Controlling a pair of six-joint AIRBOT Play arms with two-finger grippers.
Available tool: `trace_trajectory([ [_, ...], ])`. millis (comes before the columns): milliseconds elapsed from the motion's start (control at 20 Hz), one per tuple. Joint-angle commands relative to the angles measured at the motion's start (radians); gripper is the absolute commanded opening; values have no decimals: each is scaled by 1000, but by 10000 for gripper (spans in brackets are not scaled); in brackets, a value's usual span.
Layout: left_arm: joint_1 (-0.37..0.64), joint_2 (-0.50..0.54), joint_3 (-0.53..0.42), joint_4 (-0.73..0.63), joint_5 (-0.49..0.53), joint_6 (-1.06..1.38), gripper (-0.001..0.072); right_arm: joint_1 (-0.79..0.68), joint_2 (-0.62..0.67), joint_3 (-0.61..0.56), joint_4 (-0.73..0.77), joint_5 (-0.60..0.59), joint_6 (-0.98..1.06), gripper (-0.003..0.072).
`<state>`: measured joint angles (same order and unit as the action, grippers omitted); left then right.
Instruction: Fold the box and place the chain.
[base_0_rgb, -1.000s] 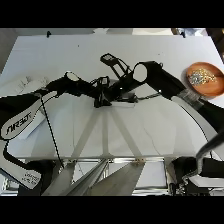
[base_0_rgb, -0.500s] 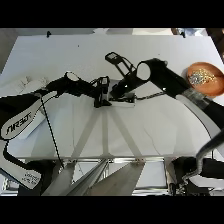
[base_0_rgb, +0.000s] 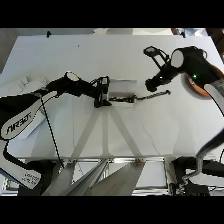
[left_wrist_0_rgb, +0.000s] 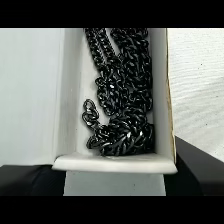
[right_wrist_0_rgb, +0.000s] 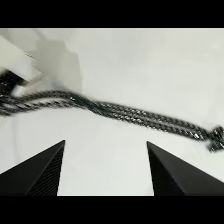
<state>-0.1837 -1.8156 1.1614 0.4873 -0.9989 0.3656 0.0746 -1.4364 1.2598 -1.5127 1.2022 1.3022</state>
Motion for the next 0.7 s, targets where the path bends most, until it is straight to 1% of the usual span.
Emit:
trace_trajectory([
  [0, 1, 1, 0, 0, 0, 0, 500, -89, 3, -87, -37, -20, 8, 583],
  [100, 1, 1, 0, 0, 0, 0, 500, -110, -2, -143, -42, -69, 10, 584],
  [200, 1, 1, 0, 0, 0, 0, 500, -114, -24, -175, -47, -125, 10, 606],
  [350, 1, 1, 0, 0, 0, 0, 500, -113, -77, -176, -9, -195, 10, 606],
  [550, 1, 1, 0, 0, 0, 0, 500, -113, -134, -176, -1, -228, 10, 604],
  [600, 1, 1, 0, 0, 0, 0, 500, -113, -146, -176, -1, -235, 10, 597],
  [650, 1, 1, 0, 0, 0, 0, 500, -113, -154, -176, -1, -238, 10, 563],
])
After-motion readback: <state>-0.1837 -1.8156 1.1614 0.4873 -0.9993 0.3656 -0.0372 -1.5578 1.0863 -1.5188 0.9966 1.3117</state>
